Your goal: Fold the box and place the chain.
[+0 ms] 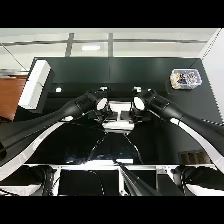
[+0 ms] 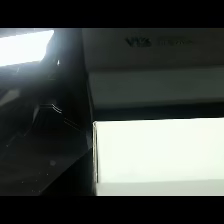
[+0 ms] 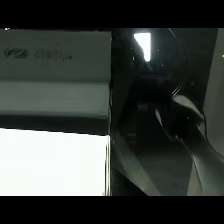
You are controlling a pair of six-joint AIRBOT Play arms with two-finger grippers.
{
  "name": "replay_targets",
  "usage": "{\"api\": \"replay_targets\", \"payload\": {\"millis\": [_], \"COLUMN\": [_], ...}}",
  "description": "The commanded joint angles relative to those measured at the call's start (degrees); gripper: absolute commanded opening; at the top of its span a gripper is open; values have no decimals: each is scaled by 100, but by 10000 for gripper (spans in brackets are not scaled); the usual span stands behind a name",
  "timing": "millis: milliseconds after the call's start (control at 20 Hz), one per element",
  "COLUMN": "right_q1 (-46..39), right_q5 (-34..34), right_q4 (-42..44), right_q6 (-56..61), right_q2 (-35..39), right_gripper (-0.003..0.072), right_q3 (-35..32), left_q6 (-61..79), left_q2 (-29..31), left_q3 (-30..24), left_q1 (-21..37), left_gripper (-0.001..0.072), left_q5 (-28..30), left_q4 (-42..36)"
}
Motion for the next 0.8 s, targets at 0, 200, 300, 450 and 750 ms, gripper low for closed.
{"api": "replay_targets", "payload": {"millis": [0, 200, 300, 450, 750], "right_q1": [4, 4, 4, 4, 4], "right_q5": [-48, -48, -31, 138, 42], "right_q4": [-7, 50, 63, 107, 111], "right_q6": [-7, 0, -2, -7, -52], "right_q2": [-11, -7, -2, 0, -2], "right_gripper": [18, 263, 264, 261, 18], "right_q3": [7, 9, 9, 9, 9], "left_q6": [15, 15, 15, 15, 15], "left_q2": [-2, -2, -2, -2, -2], "left_q3": [4, 4, 4, 4, 4], "left_q1": [0, 0, 0, 0, 0], "left_gripper": [32, 32, 32, 32, 32], "left_q5": [-4, -7, -4, -4, -4], "left_q4": [4, 4, 2, 4, 2]}}
